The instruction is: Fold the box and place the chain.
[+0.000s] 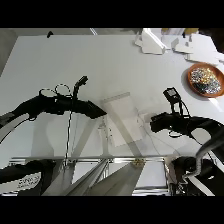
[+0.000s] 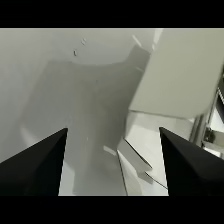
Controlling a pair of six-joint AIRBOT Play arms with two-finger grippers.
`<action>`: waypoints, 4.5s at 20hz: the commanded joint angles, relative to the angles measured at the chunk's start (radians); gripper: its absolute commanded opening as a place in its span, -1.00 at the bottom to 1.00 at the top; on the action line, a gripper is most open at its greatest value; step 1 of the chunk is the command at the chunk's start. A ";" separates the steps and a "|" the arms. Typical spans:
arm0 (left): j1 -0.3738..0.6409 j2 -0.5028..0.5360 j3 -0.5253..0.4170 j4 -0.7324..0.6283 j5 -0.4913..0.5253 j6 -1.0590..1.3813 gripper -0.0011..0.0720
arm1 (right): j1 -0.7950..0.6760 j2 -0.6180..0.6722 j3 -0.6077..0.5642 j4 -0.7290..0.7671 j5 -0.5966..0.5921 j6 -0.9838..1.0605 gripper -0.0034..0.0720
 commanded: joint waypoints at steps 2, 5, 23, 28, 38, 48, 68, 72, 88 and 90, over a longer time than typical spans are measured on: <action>-0.022 -0.035 0.000 -0.058 0.063 0.100 0.73 | 0.001 0.001 -0.001 0.000 -0.002 0.000 -0.86; -0.061 -0.047 0.000 -0.072 0.068 0.145 0.73 | 0.001 0.001 -0.001 0.000 -0.002 0.000 -0.86; -0.128 -0.119 0.130 0.063 -0.063 0.202 -0.85 | 0.001 0.001 0.000 0.005 0.003 0.000 -0.86; -0.129 -0.106 0.189 0.091 -0.098 0.231 -0.96 | 0.001 0.005 0.013 0.017 0.006 0.000 -0.74; -0.285 -0.079 0.317 0.425 -0.069 0.344 -0.97 | 0.001 0.096 0.149 -0.067 0.044 -0.003 0.20; -0.296 -0.106 0.309 0.388 0.161 0.411 -0.97 | 0.001 0.095 0.149 -0.067 0.062 -0.003 0.18; -0.327 -0.140 0.309 0.413 0.177 0.402 -0.97 | 0.001 0.095 0.149 -0.087 0.063 -0.004 0.16; -0.352 -0.105 0.309 0.467 0.204 0.284 -0.97 | 0.001 0.095 0.149 -0.087 0.064 -0.004 0.16; -0.365 -0.096 0.259 0.467 0.233 0.256 -0.93 | 0.001 0.095 0.149 -0.087 0.067 -0.004 0.16; -0.365 -0.096 0.259 0.467 0.227 0.254 -0.93 | 0.001 0.095 0.149 -0.087 0.067 -0.006 0.16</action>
